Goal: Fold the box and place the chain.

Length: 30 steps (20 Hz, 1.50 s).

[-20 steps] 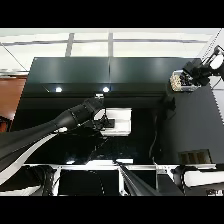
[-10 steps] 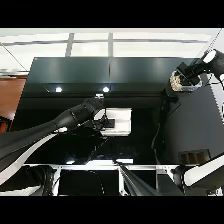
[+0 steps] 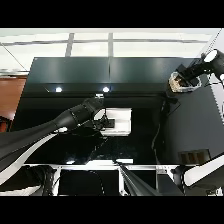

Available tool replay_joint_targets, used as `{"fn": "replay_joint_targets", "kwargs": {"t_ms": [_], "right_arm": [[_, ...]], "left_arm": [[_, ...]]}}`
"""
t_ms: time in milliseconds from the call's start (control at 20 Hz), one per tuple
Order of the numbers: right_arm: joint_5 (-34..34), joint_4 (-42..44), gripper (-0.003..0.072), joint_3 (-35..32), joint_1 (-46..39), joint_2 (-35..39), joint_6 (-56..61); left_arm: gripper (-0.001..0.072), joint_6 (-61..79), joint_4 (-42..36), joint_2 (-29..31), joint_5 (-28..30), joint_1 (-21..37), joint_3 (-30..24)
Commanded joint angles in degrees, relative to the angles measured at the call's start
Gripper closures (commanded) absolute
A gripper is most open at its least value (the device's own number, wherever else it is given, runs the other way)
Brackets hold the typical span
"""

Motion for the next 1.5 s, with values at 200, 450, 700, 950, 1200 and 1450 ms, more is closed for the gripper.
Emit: {"fn": "replay_joint_targets", "kwargs": {"t_ms": [200,450,700,950,1200,1450], "right_arm": [[0.5,0.9,0.0676,0.6,-3.3,15.2,-13.5],[-0.9,1.3,0.0677,0.7,-4.2,27.1,-18.3],[0.1,9.1,0.0676,1.0,-4.1,35.6,-23.7],[16.0,23.6,0.0676,0.1,-4.0,41.4,-35.7],[22.4,27.5,0.0676,-11.6,-1.1,50.3,-40.5],[27.3,43.5,0.0675,-23.6,-0.5,55.6,-46.4]], "left_arm": [[0.0684,0.0,0.0,0.0,0.0,0.0,0.0],[0.0683,0.0,0.0,0.0,0.0,0.0,0.0],[0.0684,0.0,0.0,0.0,0.0,0.0,0.0],[0.0683,0.0,0.0,0.0,0.0,0.0,0.0],[0.0684,0.0,0.0,0.0,0.0,0.0,0.0],[0.0684,0.0,0.0,0.0,0.2,0.0,0.0]]}}
